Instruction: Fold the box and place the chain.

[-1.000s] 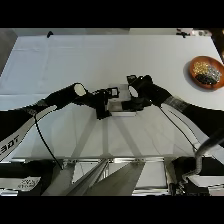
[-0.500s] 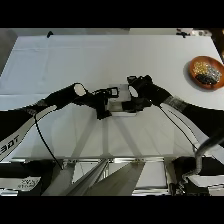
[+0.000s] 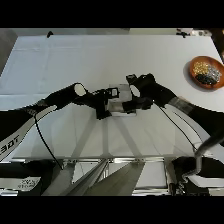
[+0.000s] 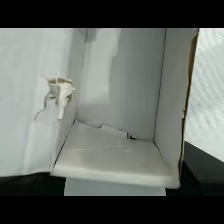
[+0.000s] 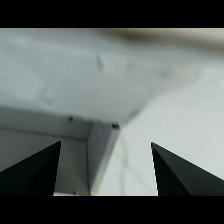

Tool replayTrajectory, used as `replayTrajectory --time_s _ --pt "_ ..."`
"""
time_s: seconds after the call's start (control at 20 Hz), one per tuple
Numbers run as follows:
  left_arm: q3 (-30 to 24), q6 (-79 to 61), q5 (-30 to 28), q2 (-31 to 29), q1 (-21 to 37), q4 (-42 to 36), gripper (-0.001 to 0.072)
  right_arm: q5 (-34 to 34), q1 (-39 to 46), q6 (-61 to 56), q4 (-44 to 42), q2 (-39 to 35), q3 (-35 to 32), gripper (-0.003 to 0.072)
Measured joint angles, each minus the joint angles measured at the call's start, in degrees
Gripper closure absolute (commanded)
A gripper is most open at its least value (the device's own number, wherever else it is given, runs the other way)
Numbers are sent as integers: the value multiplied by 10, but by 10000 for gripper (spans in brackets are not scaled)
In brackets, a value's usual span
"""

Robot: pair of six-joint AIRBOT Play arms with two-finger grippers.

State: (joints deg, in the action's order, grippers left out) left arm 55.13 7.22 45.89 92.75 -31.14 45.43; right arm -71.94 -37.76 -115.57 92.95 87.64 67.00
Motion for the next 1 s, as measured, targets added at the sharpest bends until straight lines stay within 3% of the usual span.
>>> replayTrajectory --time_s 0.2,0.3,0.5,0.75,1.0 --pt "0 0 0 0 0 0 498 -61 12 62 26 -68 0 68" --pt "0 0 0 0 0 0 498 -85 36 89 33 -106 0 162" --pt "0 -1 0 0 0 0 498 -99 137 155 77 -167 0 144" --pt "0 -1 0 0 0 0 498 5 363 238 123 -171 3 144" --pt "0 -1 0 0 0 0 498 68 549 287 126 -64 70 143"
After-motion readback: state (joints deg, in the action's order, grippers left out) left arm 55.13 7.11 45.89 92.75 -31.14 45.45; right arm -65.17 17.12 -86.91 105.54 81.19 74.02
